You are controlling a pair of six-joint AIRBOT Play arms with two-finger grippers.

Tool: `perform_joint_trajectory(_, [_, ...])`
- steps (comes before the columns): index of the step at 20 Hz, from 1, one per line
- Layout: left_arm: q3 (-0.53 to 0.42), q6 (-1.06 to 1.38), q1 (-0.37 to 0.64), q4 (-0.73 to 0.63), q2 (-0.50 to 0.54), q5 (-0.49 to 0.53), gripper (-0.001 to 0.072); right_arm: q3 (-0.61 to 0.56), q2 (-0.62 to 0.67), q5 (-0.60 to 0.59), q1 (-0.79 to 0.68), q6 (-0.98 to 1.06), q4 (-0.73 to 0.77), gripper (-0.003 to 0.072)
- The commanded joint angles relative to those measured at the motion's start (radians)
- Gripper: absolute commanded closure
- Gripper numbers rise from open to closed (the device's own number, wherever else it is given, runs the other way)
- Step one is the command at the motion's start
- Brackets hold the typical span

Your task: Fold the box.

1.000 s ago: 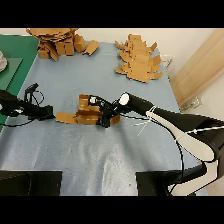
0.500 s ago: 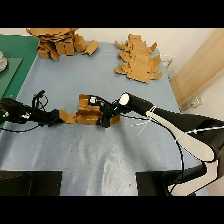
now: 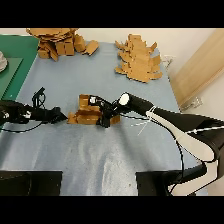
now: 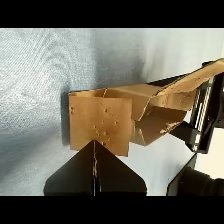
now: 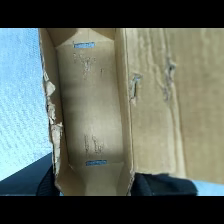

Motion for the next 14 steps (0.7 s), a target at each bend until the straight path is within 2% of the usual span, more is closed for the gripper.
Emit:
perform_joint_trajectory(1, [0.002, -0.034, 0.028, 0.060, 0.013, 0.031, 0.0697, 0.001, -0.001, 0.000, 0.000, 0.000, 0.000, 0.0179])
perform_joint_trajectory(4, [0.002, -0.090, 0.024, 0.135, 0.018, 0.067, 0.0697, 0.001, -0.001, 0.000, 0.000, 0.000, 0.000, 0.0179])
perform_joint_trajectory(8, [0.002, -0.094, -0.040, 0.136, 0.012, 0.110, 0.0697, 0.001, -0.001, 0.000, 0.000, 0.000, 0.000, 0.0179])
perform_joint_trajectory(14, [0.002, -0.103, -0.116, 0.109, -0.054, 0.144, 0.0697, 0.001, -0.001, 0.000, 0.000, 0.000, 0.000, 0.0179])
